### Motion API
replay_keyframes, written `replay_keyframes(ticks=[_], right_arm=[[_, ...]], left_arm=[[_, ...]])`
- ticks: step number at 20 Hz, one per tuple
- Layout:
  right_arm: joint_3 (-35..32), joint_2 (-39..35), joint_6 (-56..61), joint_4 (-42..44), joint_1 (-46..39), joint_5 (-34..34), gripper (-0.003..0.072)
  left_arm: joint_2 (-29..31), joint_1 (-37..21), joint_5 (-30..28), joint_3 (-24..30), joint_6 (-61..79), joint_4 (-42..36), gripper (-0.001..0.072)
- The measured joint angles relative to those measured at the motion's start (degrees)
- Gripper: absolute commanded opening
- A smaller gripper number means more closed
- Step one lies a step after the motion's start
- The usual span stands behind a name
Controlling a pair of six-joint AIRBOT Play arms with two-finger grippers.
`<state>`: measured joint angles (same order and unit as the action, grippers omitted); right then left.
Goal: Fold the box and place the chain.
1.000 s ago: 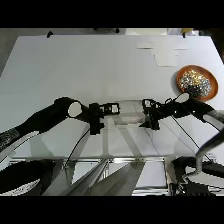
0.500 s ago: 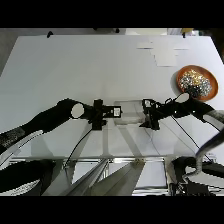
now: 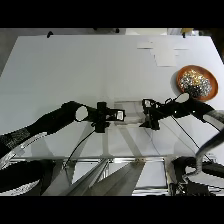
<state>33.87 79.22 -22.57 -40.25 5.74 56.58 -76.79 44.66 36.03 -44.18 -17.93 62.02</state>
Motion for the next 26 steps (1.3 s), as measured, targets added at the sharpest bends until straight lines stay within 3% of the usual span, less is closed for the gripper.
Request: replay_keyframes(ticks=[5, 9, 11, 15, 17, 18, 25, 26], right_arm=[[0.0, 0.0, 0.0, 0.0, 0.0, 0.0, 0.0298], [0.0, 0.0, 0.0, 0.0, 0.0, 0.0, 0.0298], [0.0, 0.0, 0.0, 0.0, 0.0, 0.0, 0.0298], [0.0, 0.0, 0.1, 0.0, 0.0, -0.1, 0.0298], [0.0, 0.0, 0.0, 0.0, 0.0, -0.1, 0.0298], [0.0, 0.0, 0.0, 0.0, 0.0, -0.1, 0.0298], [0.0, 0.0, -0.1, -0.1, 0.0, 0.0, 0.0298], [0.0, 0.0, -0.1, -0.1, 0.0, 0.0, 0.0298]], left_arm=[[-0.9, 1.3, -0.7, 0.0, 0.1, -1.9, 0.0332], [-1.2, 1.7, -4.6, 0.0, 0.0, -3.0, 0.0328], [-1.3, 1.9, -6.4, 0.0, 0.0, -4.1, 0.0256], [-1.4, 2.4, -7.8, 0.1, -0.1, -5.6, 0.0247], [-1.4, 2.4, -7.7, 0.1, -0.2, -6.7, 0.0142], [-1.4, 2.5, -7.3, 0.1, -0.2, -7.1, 0.0136], [-1.4, 2.5, -4.6, 0.1, -0.1, -8.4, 0.0170], [-1.4, 2.4, -4.5, 0.1, 0.0, -8.4, 0.0276]])
